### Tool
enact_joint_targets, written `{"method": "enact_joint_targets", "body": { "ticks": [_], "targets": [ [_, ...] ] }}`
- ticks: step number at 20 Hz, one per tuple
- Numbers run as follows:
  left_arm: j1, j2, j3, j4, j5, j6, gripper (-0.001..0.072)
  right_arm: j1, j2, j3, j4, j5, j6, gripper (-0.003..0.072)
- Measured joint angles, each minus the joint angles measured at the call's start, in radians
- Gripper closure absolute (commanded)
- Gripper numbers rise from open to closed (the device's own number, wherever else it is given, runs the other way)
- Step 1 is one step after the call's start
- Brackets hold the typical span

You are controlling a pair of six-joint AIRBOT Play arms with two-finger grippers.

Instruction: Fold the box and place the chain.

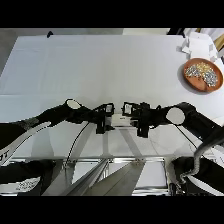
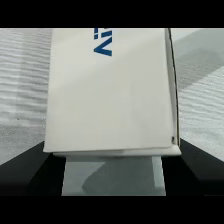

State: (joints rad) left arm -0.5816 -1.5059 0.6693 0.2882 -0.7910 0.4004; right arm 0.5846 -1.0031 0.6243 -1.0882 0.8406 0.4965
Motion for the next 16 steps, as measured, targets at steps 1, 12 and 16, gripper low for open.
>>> {"method": "enact_joint_targets", "body": {
  "ticks": [1,12,16],
  "targets": [
    [0.000,0.000,0.000,0.000,0.000,0.000,0.0574,0.007,0.000,-0.005,0.000,0.002,0.001,0.0525],
    [0.000,0.000,0.000,-0.004,-0.002,-0.007,0.0574,0.032,0.046,-0.017,0.034,-0.077,0.003,0.0385],
    [0.000,0.000,0.000,-0.004,-0.001,-0.007,0.0574,0.032,0.074,-0.019,0.128,-0.103,0.002,0.0634]
  ]
}}
